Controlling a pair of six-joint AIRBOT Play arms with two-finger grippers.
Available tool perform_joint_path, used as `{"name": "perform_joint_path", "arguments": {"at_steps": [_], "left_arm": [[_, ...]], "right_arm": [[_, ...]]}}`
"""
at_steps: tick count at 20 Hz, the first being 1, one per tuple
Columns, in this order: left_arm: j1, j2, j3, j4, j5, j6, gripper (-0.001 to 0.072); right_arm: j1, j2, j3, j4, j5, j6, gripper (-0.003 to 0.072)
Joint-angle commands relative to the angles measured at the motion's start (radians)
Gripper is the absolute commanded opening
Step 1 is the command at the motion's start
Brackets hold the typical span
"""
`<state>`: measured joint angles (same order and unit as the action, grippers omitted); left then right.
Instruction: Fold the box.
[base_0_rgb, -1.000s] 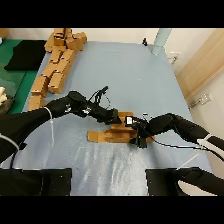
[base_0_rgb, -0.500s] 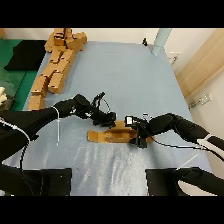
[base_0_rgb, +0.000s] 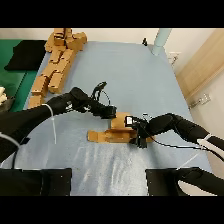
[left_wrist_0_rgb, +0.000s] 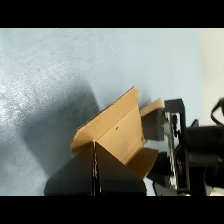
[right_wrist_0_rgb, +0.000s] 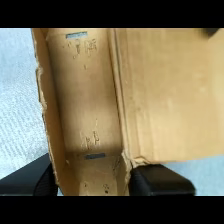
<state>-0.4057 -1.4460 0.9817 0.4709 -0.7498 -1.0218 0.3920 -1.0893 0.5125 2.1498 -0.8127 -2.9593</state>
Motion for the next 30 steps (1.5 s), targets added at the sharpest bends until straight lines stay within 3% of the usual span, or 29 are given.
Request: {"name": "perform_joint_path", "arguments": {"at_steps": [1, 5, 9, 12, 13, 14, 18, 25, 27, 30], "left_arm": [[0.031, 0.127, -0.059, 0.086, -0.009, 0.101, 0.0011], [0.044, 0.306, -0.207, 0.211, -0.001, 0.286, 0.0011], [0.044, 0.444, -0.349, 0.188, 0.031, 0.689, 0.0013], [0.046, 0.477, -0.412, 0.187, 0.042, 0.947, 0.0051], [0.046, 0.47, -0.428, 0.182, 0.042, 1.012, 0.0432], [0.046, 0.453, -0.44, 0.152, 0.051, 1.065, 0.0689], [0.013, 0.359, -0.441, 0.022, 0.052, 1.157, 0.0692], [-0.061, 0.271, -0.415, -0.053, 0.101, 1.168, 0.0683], [-0.061, 0.269, -0.415, -0.051, 0.115, 1.168, 0.0441], [-0.061, 0.253, -0.415, -0.054, 0.115, 1.167, 0.0402]], "right_arm": [[0.001, 0.0, -0.001, 0.0, 0.0, 0.0, 0.0509], [0.001, 0.0, -0.001, 0.0, 0.0, 0.0, 0.0509], [0.001, 0.0, -0.001, 0.0, 0.0, 0.0, 0.0509], [0.001, 0.0, -0.001, 0.0, 0.0, 0.0, 0.0509], [0.001, 0.0, -0.001, 0.0, 0.0, 0.0, 0.0509], [0.001, 0.0, -0.001, 0.0, 0.0, 0.0, 0.0509], [0.001, 0.0, -0.001, 0.0, 0.0, 0.0, 0.0509], [0.001, 0.0, -0.001, -0.003, 0.0, 0.0, 0.0509], [0.001, 0.0, -0.001, -0.004, 0.0, 0.0, 0.0509], [0.001, 0.0, -0.001, -0.007, 0.0, 0.0, 0.0509]]}}
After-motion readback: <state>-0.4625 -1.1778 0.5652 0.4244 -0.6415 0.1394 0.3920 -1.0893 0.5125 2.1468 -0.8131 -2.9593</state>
